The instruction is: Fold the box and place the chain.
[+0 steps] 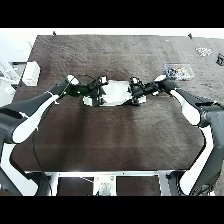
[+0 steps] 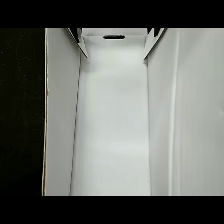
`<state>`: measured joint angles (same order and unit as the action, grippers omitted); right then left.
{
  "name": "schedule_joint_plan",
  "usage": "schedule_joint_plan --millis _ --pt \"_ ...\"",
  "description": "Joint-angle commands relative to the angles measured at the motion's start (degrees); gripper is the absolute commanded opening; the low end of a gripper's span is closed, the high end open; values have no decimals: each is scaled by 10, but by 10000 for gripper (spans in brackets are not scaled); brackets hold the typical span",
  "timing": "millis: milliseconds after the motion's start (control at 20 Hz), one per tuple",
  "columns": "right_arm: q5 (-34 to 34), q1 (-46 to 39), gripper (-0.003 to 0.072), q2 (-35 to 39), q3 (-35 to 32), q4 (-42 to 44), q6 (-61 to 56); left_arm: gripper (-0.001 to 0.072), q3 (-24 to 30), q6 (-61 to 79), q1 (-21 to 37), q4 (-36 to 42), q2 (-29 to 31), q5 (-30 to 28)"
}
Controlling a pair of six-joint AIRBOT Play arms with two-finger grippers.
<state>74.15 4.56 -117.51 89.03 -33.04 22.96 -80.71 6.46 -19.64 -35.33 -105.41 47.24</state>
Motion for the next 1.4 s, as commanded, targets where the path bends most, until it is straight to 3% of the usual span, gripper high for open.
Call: schedule_joint_plan --millis 0,550,650,800,900,1050,1100,1150,1350 --pt "0 0 475 0 0 0 0 622 0 7 1 -2 0 -14" --pt "0 0 475 0 0 0 0 620 0 7 1 -3 0 -27" --pt "0 0 475 0 0 0 0 508 0 9 1 -6 -1 -25" --pt "0 0 475 0 0 0 0 480 0 11 1 -7 -1 -23" --pt "0 0 474 0 0 0 0 285 0 11 2 -9 -1 -21" --pt "0 0 474 0 0 0 0 264 0 11 2 -52 -1 -17" --pt "0 0 475 0 0 0 0 89 0 10 2 -73 -1 -9" --pt "0 0 475 0 0 0 0 24 0 11 2 -90 -1 2" --pt "0 0 474 0 0 0 0 23 0 11 6 -98 -1 9"
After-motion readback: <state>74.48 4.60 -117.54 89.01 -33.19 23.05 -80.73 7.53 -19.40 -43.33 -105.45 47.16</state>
